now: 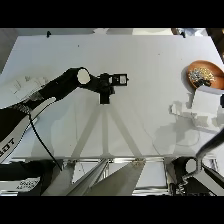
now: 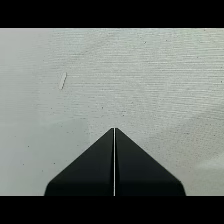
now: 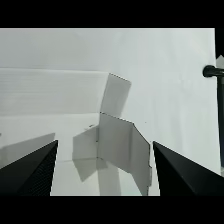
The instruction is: Fold the box and place the chain.
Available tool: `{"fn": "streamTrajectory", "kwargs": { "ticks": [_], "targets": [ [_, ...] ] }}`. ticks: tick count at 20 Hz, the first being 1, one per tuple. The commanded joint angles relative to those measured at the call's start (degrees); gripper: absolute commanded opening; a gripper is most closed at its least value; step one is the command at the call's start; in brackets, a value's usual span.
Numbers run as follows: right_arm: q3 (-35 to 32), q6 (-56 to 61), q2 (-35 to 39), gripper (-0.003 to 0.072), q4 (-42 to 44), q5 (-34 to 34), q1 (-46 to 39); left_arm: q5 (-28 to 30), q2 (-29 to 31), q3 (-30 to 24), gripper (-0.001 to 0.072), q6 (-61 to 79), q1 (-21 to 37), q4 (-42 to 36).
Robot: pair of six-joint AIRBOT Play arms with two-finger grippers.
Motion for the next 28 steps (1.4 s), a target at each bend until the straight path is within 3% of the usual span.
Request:
{"fn": "streamTrajectory", "kwargs": {
  "ticks": [1,7,8,10,13,18,22,28],
  "targets": [
    [0.04,2.43,-1.88,0.0654,-2.99,1.53,-3.82,0.00,0.02,-0.02,0.0015,0.00,-0.04,0.02],
    [0.04,-0.28,-8.94,0.0650,-1.86,2.67,-9.31,0.00,0.02,-0.02,0.0015,0.00,-0.04,0.02],
    [0.04,-1.07,-10.23,0.0597,-1.42,2.64,-9.29,0.00,0.02,-0.02,0.0015,0.00,-0.04,0.02],
    [0.04,-1.73,-12.50,0.0392,-0.35,2.21,-9.29,0.00,0.02,-0.02,0.0015,0.00,-0.04,0.02],
    [0.04,-2.80,-13.60,0.0012,-0.33,0.07,-9.29,0.00,0.02,-0.02,0.0015,0.00,-0.04,0.02],
    [1.27,-7.30,-13.35,0.0009,4.07,-0.24,-9.25,0.00,0.02,-0.02,0.0015,0.00,-0.04,0.02],
    [1.36,-25.51,-11.54,0.0008,22.10,2.58,-9.25,0.00,0.02,-0.02,0.0015,0.00,-0.04,0.02],
    [1.36,-40.98,-10.29,0.0009,51.36,9.77,-9.22,0.00,0.02,-0.02,0.0015,0.00,-0.04,0.02]
  ]
}}
